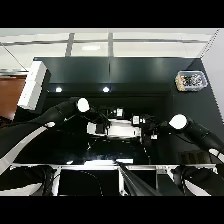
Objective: Fold the box and place the chain.
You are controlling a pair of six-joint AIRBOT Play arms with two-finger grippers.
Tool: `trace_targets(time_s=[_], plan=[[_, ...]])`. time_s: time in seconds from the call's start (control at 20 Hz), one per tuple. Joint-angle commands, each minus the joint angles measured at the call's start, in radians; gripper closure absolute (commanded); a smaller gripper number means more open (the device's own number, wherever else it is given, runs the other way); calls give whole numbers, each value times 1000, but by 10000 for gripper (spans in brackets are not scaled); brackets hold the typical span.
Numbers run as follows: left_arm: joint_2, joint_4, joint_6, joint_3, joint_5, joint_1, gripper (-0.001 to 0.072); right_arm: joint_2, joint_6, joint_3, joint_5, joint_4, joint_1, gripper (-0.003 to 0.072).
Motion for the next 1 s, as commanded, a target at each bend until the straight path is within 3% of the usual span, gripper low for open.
trace_targets(time_s=[0.0,0.95], plan=[[-2,-1,-4,1,2,0,686,-31,-51,-1,-1,2,1,14],[-2,-1,-4,1,-6,0,685,-92,-86,0,-63,-17,0,14]])
